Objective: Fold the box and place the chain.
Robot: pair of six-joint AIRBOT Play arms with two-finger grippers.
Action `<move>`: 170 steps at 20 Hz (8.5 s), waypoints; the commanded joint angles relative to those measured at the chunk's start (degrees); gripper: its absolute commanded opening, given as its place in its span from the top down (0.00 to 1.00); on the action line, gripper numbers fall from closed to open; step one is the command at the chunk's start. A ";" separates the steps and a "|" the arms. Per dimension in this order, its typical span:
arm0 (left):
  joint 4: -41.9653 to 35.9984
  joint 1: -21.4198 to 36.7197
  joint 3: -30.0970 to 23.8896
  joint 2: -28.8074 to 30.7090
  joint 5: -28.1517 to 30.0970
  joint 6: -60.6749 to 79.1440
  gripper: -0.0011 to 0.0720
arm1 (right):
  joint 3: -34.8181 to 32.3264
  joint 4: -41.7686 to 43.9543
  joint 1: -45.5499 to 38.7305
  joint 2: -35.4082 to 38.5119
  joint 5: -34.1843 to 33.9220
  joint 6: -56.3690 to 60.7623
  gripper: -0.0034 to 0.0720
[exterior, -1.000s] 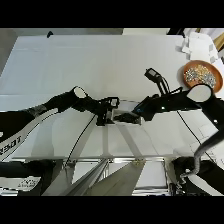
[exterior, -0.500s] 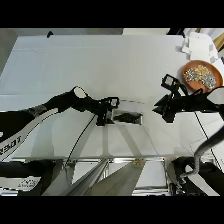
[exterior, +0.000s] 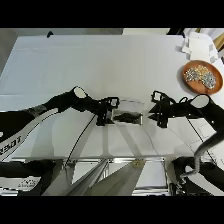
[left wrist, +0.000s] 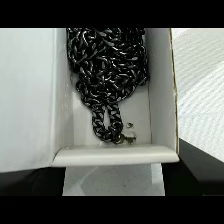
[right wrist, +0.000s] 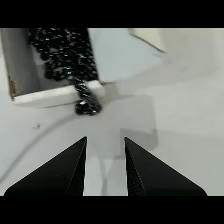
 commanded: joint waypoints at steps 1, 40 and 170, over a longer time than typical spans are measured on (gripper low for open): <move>0.02 0.04 0.02 0.04 0.00 0.02 0.45 | -0.46 0.83 3.06 -3.45 -2.27 -5.01 0.60; 0.00 0.04 0.02 0.04 0.00 0.02 0.45 | -4.04 7.10 7.34 -5.95 -10.58 -10.84 0.74; 0.00 0.04 0.02 0.04 0.00 0.02 0.45 | 14.95 -8.61 21.29 -2.29 0.26 25.81 0.68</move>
